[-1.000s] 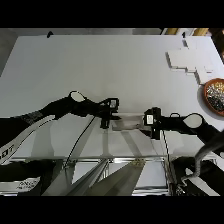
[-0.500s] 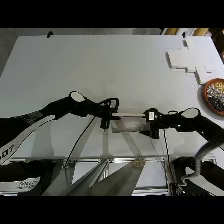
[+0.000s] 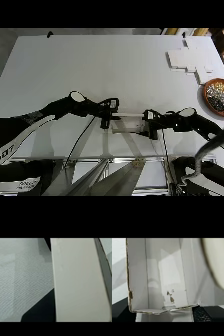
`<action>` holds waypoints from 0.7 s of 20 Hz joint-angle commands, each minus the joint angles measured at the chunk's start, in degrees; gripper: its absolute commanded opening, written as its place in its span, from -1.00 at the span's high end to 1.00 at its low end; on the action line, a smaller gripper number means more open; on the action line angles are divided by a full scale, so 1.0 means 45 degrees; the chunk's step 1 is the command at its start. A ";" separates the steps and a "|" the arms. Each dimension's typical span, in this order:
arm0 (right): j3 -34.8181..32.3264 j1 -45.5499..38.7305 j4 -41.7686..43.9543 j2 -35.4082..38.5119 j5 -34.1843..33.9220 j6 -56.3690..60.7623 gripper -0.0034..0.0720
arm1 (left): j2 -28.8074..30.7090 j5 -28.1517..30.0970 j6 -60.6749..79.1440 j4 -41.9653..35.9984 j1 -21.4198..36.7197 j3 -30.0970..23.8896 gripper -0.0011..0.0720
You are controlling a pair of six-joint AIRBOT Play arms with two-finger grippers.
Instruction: Fold the box and place the chain.
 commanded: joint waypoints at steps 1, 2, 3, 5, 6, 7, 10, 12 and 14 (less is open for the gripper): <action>0.0000 -0.0010 0.0165 -0.0087 0.0253 -0.0238 -0.81 | 0.0005 0.0005 0.0000 0.0000 -0.0005 0.0000 0.93; 0.0000 -0.0010 0.0141 -0.0087 0.0398 -0.0228 -0.81 | 0.0005 0.0005 0.0000 -0.0005 -0.0005 0.0000 0.93; 0.0000 -0.0010 0.0131 -0.0151 0.0495 -0.0228 -0.81 | 0.0010 0.0005 0.0000 -0.0005 -0.0005 0.0000 0.93; 0.0000 -0.0010 0.0010 -0.0423 0.0695 -0.0078 -0.81 | 0.0005 0.0005 0.0000 -0.0005 -0.0005 0.0000 0.93; 0.0000 -0.0010 -0.0073 -0.0578 0.0743 -0.0083 -0.81 | 0.0005 0.0005 0.0000 0.0000 -0.0005 0.0000 0.93; 0.0000 -0.0010 -0.0049 -0.0670 0.0704 -0.0092 -0.81 | 0.0010 0.0005 0.0000 -0.0005 -0.0005 0.0000 0.93; 0.0000 -0.0010 -0.0044 -0.0665 0.0617 -0.0092 -0.81 | 0.0005 0.0005 0.0000 0.0000 -0.0005 0.0000 0.93; 0.0000 -0.0010 -0.0034 -0.0665 0.0588 -0.0097 -0.80 | 0.0005 0.0005 0.0000 -0.0005 -0.0005 0.0000 0.93; 0.0000 -0.0010 0.0034 -0.0665 0.0588 -0.0112 -0.76 | 0.0005 0.0005 0.0000 -0.0005 -0.0005 0.0000 0.93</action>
